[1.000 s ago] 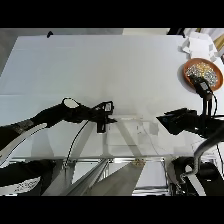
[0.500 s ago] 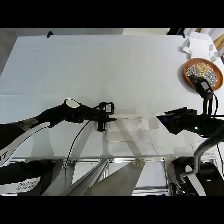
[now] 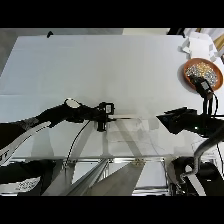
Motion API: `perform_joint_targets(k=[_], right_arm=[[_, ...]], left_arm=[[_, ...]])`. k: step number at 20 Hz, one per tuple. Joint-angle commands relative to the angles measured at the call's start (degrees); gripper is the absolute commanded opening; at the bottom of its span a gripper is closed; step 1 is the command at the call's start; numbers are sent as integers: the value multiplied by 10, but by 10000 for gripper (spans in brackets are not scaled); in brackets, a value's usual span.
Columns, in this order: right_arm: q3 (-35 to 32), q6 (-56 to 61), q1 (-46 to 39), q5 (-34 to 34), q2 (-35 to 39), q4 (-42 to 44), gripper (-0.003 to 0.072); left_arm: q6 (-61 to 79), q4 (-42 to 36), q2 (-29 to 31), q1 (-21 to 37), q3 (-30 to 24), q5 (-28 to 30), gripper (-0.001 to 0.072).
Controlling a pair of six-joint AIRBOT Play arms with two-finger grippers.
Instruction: Fold the box and place the chain.
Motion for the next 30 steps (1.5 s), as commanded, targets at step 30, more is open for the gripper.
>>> perform_joint_targets(k=[30], right_arm=[[0,0,0,-14,1,0,473]], left_arm=[[-26,57,0,0,20,20,12]])
